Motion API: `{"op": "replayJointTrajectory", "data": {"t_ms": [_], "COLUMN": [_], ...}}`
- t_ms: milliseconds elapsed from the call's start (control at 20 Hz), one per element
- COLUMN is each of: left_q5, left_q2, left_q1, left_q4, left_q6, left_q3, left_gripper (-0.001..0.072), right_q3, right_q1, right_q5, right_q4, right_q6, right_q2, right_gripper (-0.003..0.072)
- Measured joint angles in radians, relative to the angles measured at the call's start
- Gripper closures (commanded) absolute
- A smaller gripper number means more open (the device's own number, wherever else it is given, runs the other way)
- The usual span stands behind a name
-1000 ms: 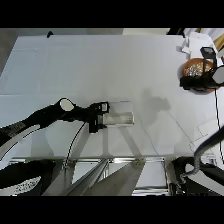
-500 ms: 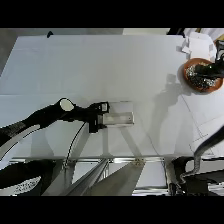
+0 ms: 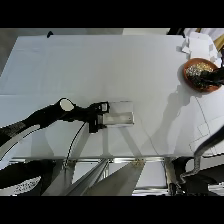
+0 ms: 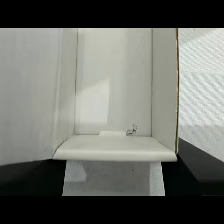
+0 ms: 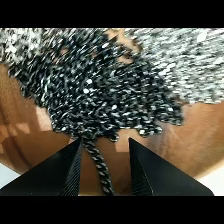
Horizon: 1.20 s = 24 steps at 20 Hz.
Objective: Fold the box and place the chain.
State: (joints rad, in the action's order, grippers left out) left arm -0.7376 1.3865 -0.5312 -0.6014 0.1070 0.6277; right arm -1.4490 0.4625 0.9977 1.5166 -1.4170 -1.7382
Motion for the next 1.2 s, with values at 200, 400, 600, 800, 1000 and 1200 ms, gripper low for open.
{"op": "replayJointTrajectory", "data": {"t_ms": [200,400,600,800,1000,1200], "left_q5": [0.000,0.000,0.000,0.000,0.000,0.000], "left_q2": [0.000,0.000,0.000,0.000,0.000,0.000], "left_q1": [0.000,0.000,0.000,0.000,0.000,0.000], "left_q4": [0.000,0.000,0.000,0.000,0.000,0.000], "left_q6": [0.000,0.000,0.000,0.000,0.000,0.000], "left_q3": [0.000,0.000,0.000,0.000,0.000,0.000], "left_gripper": [0.0701,0.0701,0.0701,0.0701,0.0701,0.0701], "right_q3": [-0.001,-0.002,-0.002,-0.002,-0.001,-0.001], "right_q1": [-0.003,-0.004,-0.005,-0.005,-0.005,-0.005], "right_q5": [0.030,0.064,0.097,0.132,0.143,0.135], "right_q4": [-0.010,-0.004,-0.002,0.001,0.000,-0.009], "right_q6": [0.027,0.057,0.076,0.080,0.082,0.083], "right_q2": [-0.031,-0.041,-0.043,-0.042,-0.016,0.017], "right_gripper": [0.0402,0.0511,0.0669,0.0670,0.0670,0.0670]}}
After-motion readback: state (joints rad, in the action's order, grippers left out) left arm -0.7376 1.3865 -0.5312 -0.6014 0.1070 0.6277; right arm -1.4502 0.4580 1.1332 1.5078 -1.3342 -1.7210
